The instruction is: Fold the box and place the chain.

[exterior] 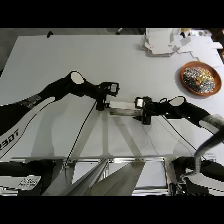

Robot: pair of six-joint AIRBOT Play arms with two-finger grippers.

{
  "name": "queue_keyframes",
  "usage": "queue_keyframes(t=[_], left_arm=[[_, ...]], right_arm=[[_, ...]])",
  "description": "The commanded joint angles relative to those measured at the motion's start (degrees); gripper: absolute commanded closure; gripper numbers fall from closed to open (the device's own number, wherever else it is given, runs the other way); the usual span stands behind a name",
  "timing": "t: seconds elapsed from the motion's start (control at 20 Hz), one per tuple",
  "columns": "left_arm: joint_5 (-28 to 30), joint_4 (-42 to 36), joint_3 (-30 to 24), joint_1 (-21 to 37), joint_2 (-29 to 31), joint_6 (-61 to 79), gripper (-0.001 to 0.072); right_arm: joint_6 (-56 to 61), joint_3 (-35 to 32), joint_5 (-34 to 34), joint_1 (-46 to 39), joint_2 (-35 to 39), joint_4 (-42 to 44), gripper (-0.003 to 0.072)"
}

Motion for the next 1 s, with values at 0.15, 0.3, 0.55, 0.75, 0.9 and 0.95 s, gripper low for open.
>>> queue_keyframes(t=[0.15, 0.3, 0.55, 0.75, 0.9, 0.95], left_arm=[[-11.7, 11.2, 0.1, 5.7, 6.1, -17.0, 0.0306], [-22.0, 11.1, 0.1, 7.9, 9.1, -19.6, 0.0709], [-27.5, 10.5, 0.0, 1.0, 9.9, -23.6, 0.071], [-11.0, 7.2, 0.0, -6.3, 9.4, -23.0, 0.071], [1.3, 1.9, 0.0, -7.0, 7.3, -23.0, 0.071], [4.7, 0.7, 0.0, -7.0, 6.3, -23.1, 0.071]], right_arm=[[0.0, 0.0, 0.1, 0.0, 0.0, 0.0, 0.0282], [0.0, 0.0, 0.1, 0.0, 0.0, 0.0, 0.0282], [0.0, 0.0, 0.1, 0.0, 0.0, 0.0, 0.0282], [0.0, 0.0, 0.1, 0.0, 0.0, 0.0, 0.0282], [0.0, 0.0, 0.1, 0.0, 0.0, 0.0, 0.0282], [0.0, 0.0, 0.1, 0.0, 0.0, 0.0, 0.0282]])
